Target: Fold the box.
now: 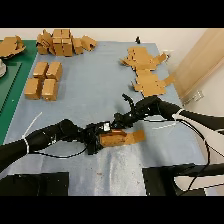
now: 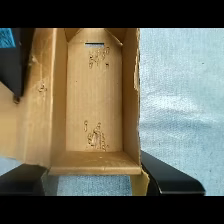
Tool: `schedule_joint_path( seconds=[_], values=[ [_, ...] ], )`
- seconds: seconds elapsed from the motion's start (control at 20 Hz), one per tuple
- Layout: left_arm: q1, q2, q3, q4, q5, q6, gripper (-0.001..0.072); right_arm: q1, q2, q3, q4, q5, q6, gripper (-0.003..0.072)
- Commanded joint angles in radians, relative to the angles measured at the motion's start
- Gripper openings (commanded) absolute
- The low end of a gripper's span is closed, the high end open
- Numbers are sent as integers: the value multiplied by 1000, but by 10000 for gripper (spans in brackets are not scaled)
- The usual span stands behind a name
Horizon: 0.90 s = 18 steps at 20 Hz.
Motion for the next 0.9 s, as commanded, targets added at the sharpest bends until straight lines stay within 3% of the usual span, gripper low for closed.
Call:
schedule_joint_path(
  seconds=[0.0, 0.6, 0.85],
  values=[
    [0, 0, 0, 0, 0, 0, 517, 0, -47, 8, 3, 17, -69, 2],
    [0, 0, 0, 0, 0, 0, 517, -5, -29, 10, -2, 17, -122, 3],
    [0, 0, 0, 0, 0, 0, 517, -96, 198, 61, -231, -74, -64, 3]
  ],
)
